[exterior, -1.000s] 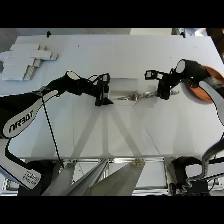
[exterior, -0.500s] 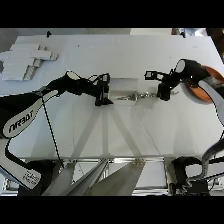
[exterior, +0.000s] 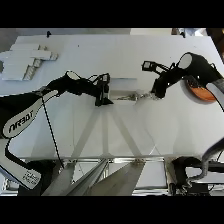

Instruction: Fold the box and place the chain.

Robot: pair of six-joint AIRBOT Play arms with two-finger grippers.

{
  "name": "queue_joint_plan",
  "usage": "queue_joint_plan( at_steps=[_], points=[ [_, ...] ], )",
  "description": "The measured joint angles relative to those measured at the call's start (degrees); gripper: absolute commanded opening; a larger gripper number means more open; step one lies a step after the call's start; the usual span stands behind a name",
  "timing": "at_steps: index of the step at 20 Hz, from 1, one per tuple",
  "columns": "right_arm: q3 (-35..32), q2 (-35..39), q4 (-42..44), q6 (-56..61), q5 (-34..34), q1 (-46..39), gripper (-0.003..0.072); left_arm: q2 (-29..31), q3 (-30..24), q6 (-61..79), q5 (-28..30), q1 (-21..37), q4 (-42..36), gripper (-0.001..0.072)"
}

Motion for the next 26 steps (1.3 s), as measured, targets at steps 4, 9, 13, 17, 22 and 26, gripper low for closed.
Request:
queue_joint_plan(
  at_steps=[4, 9, 13, 17, 22, 26],
  points=[
    [0.0, 1.66, 8.09, 1.7, -3.89, 3.21, 0.0012, 0.0, 0.0, 0.0, 0.0, 0.0, 0.0, 0.0341],
    [0.0, 2.16, 19.63, 2.51, -12.17, 8.94, 0.0012, 0.0, 0.0, 0.0, 0.0, 0.0, 0.0, 0.0341],
    [0.0, 2.27, 24.2, 2.58, -17.42, 13.66, 0.0012, 0.0, 0.0, -0.02, 0.0, 0.0, 0.0, 0.0341],
    [0.0, 2.23, 25.53, 2.64, -19.76, 16.48, 0.0012, 0.0, 0.0, 0.0, 0.0, 0.0, 0.0, 0.0341],
    [0.02, 0.72, 22.77, 4.28, -20.33, 17.44, 0.0011, 0.0, 0.0, 0.0, 0.0, 0.0, 0.0, 0.0341],
    [0.04, -2.34, 14.95, 10.71, -18.64, 17.62, 0.0013, 0.0, 0.0, 0.0, 0.0, 0.0, 0.0, 0.0341]
  ],
)
